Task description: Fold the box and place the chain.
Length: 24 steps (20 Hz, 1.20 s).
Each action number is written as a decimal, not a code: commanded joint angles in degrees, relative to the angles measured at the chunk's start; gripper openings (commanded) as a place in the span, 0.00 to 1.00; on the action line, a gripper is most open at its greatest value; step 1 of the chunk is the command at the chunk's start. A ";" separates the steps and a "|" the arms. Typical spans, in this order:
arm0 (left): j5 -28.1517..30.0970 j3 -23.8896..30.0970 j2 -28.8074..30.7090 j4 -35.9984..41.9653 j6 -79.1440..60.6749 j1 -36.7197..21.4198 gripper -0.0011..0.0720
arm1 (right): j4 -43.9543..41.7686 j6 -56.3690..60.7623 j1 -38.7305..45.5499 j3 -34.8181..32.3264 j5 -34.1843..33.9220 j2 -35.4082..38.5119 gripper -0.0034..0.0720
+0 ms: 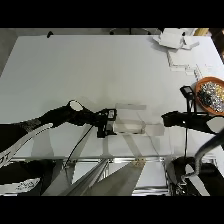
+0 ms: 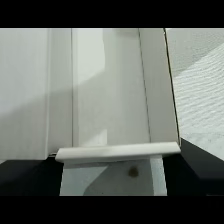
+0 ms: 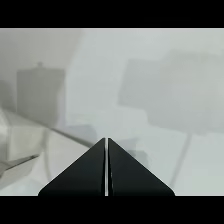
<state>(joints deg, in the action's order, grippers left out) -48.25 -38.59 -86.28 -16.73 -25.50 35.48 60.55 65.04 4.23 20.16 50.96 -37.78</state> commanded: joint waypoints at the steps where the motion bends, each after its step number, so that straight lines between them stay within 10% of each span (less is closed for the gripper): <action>1: 0.00 0.00 0.00 -0.04 -0.02 -0.04 0.22 | 4.85 8.79 4.94 0.02 1.57 -3.06 0.07; 9: 0.02 0.00 0.00 -0.02 -0.02 -0.04 0.22 | -0.33 9.01 4.02 0.00 7.19 -15.85 0.07; 24: 0.00 0.00 0.00 -0.02 -0.04 -0.02 0.22 | -5.49 6.64 -9.27 0.00 6.99 -12.15 0.13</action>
